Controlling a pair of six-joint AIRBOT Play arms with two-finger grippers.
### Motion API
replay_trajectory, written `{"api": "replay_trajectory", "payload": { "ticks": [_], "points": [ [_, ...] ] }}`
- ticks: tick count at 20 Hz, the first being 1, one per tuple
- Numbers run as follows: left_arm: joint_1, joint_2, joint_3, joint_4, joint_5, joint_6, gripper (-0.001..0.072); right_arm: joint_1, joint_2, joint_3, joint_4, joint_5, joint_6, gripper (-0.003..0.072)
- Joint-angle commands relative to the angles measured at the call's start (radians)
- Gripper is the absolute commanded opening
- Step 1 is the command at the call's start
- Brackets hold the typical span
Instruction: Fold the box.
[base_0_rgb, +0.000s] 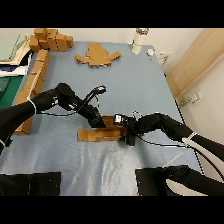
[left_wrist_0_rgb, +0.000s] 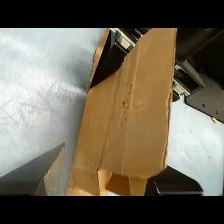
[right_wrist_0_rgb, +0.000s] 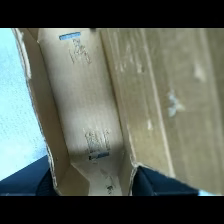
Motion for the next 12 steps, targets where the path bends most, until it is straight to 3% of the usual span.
{"api": "replay_trajectory", "payload": {
  "ticks": [1, 2, 3, 4, 5, 7, 9, 12],
  "points": [
    [0.037, 0.045, 0.003, 0.195, -0.123, -0.251, 0.0557, 0.000, -0.001, 0.001, -0.003, -0.001, 0.000, 0.0497],
    [0.038, 0.054, 0.003, 0.248, -0.178, -0.343, 0.0555, 0.000, -0.001, 0.001, -0.003, 0.000, 0.000, 0.0497],
    [0.037, 0.054, 0.003, 0.276, -0.238, -0.420, 0.0453, 0.000, -0.001, 0.001, -0.003, 0.000, 0.000, 0.0497],
    [0.036, 0.052, 0.000, 0.278, -0.311, -0.466, 0.0136, 0.000, -0.001, 0.001, -0.003, -0.001, 0.000, 0.0497],
    [0.033, 0.051, -0.009, 0.258, -0.356, -0.488, 0.0012, 0.000, -0.001, 0.001, -0.003, -0.001, 0.001, 0.0497],
    [0.019, 0.051, -0.037, 0.167, -0.377, -0.571, 0.0014, 0.000, -0.001, 0.001, -0.003, -0.001, 0.000, 0.0497],
    [-0.006, 0.042, -0.044, 0.041, -0.335, -0.542, 0.0014, 0.000, -0.001, 0.001, -0.003, -0.001, 0.000, 0.0497],
    [-0.009, 0.029, -0.038, -0.157, -0.146, -0.496, 0.0014, 0.000, -0.001, 0.001, -0.002, -0.001, 0.000, 0.0497]
  ]
}}
